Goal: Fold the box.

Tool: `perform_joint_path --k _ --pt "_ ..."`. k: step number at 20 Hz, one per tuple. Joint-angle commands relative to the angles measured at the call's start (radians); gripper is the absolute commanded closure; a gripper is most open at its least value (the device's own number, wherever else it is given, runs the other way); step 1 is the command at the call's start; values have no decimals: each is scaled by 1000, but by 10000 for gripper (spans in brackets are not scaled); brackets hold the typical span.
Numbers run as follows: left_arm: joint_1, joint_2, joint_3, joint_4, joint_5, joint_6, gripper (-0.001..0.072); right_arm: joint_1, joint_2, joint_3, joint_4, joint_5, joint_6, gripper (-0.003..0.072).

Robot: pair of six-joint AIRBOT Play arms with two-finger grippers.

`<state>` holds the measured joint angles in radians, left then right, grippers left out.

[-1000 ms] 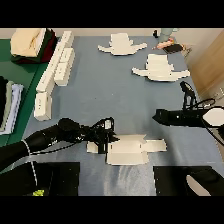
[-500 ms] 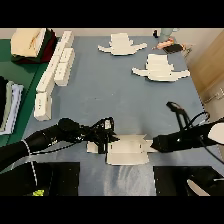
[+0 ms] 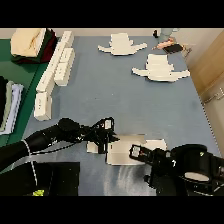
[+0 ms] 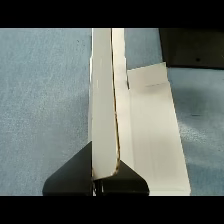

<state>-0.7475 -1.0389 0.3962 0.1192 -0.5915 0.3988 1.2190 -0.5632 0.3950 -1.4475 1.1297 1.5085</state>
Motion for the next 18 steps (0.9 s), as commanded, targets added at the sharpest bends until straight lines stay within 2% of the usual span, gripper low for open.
perform_joint_path --k 1,6,9,11,14,18 --pt "0 0 0 0 0 0 692 141 -81 -31 -284 -131 -35 34" --pt "0 0 0 0 0 0 692 140 -220 -31 -382 -273 -15 34" --pt "0 0 0 0 0 0 692 140 -241 -13 -480 -276 164 34" --pt "0 0 0 0 0 0 692 140 -233 23 -495 -240 259 34" --pt "0 0 0 1 0 0 692 140 -222 87 -510 -106 423 34" --pt "0 0 0 0 0 0 692 138 -220 108 -536 -8 639 34"
